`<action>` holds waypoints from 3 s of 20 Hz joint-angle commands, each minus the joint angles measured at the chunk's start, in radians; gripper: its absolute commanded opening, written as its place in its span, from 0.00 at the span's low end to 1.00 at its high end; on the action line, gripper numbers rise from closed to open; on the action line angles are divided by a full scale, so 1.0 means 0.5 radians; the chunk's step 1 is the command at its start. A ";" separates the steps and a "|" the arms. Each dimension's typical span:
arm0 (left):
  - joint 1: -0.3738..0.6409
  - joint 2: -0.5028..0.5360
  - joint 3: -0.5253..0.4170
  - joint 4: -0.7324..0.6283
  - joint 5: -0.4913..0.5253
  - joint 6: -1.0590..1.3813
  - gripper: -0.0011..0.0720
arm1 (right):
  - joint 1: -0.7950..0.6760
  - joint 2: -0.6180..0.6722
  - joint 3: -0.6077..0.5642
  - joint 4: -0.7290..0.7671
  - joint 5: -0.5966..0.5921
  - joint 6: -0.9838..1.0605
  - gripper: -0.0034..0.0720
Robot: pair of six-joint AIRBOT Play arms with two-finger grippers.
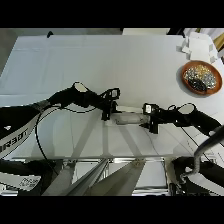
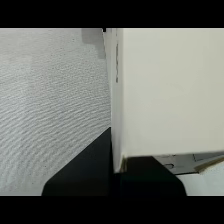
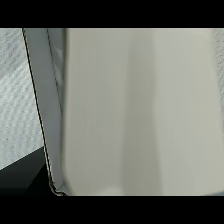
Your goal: Fold the box and place the chain.
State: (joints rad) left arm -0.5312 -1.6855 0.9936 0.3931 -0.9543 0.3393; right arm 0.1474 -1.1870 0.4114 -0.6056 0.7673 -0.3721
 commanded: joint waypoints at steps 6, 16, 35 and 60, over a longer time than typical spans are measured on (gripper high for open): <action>0.004 0.005 0.000 0.009 -0.095 -0.012 0.05 | 0.000 0.002 0.000 0.000 0.001 0.001 0.58; 0.203 0.334 0.000 0.319 -0.094 -0.467 0.80 | 0.000 0.002 0.000 0.000 0.000 0.001 0.58; -0.236 0.613 -0.001 0.517 -0.117 -1.155 0.02 | 0.000 0.002 0.000 0.000 0.001 0.001 0.58; -0.233 0.730 -0.001 1.301 0.079 -1.787 0.02 | 0.000 0.002 0.000 0.000 0.000 0.001 0.58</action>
State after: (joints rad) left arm -0.6483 -1.3849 0.9928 0.8783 -0.7662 -0.5537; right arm 0.1478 -1.1870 0.4110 -0.6060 0.7662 -0.3721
